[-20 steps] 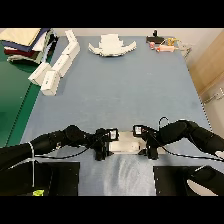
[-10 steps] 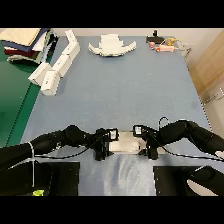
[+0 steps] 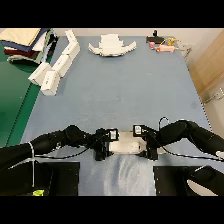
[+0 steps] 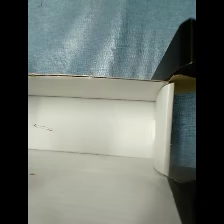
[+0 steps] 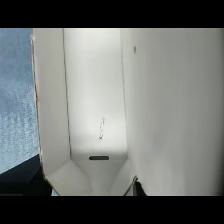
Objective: Fold the box.
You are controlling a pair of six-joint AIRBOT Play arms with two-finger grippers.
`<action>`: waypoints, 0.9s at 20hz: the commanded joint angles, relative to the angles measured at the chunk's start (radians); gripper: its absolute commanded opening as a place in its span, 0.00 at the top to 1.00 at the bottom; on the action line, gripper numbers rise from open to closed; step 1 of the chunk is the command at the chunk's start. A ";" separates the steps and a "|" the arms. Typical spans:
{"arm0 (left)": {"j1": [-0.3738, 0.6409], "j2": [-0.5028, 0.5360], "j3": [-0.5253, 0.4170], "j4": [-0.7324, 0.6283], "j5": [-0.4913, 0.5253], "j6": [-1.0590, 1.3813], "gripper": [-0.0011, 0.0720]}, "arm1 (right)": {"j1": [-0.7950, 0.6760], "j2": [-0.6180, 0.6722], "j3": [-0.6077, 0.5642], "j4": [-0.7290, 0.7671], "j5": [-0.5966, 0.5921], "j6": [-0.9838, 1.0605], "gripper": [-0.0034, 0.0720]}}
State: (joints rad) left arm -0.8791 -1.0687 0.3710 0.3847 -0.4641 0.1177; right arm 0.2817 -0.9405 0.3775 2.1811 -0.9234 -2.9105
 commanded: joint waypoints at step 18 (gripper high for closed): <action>0.001 0.000 0.001 0.000 0.001 0.001 0.26 | -0.001 0.074 0.255 -0.426 -0.356 0.658 0.21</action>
